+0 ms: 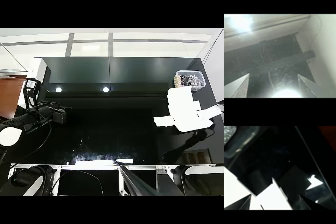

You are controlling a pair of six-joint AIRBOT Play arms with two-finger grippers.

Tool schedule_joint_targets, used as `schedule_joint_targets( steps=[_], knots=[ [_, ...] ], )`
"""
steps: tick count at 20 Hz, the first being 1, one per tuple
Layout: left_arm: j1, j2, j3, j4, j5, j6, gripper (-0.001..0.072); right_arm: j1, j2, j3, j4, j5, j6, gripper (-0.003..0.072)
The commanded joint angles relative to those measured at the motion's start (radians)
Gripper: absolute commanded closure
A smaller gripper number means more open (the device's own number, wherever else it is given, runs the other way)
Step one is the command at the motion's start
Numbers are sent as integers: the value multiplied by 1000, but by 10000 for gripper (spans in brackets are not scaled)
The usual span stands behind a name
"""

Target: Fold the box and place the chain.

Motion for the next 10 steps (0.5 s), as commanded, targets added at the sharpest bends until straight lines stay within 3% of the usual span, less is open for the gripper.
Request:
schedule_joint_targets(
  steps=[1, 5, 6, 7, 10],
  knots=[
    [0, -1, 0, 0, 0, 1, -10, -2, -95, 40, 115, 91, -87, -15],
    [0, -1, -1, 0, -1, 0, -10, 17, -132, 40, 39, 129, -87, -8],
    [-1, -1, -1, 0, -3, 0, -10, 19, -135, 40, 45, 133, -87, 111],
    [-1, -1, -1, -1, -8, 0, -10, 21, -138, 40, 47, 134, -87, 149],
    [0, -1, -1, 0, -8, 0, -9, 25, -158, 39, 47, 166, -87, 149]
  ],
)
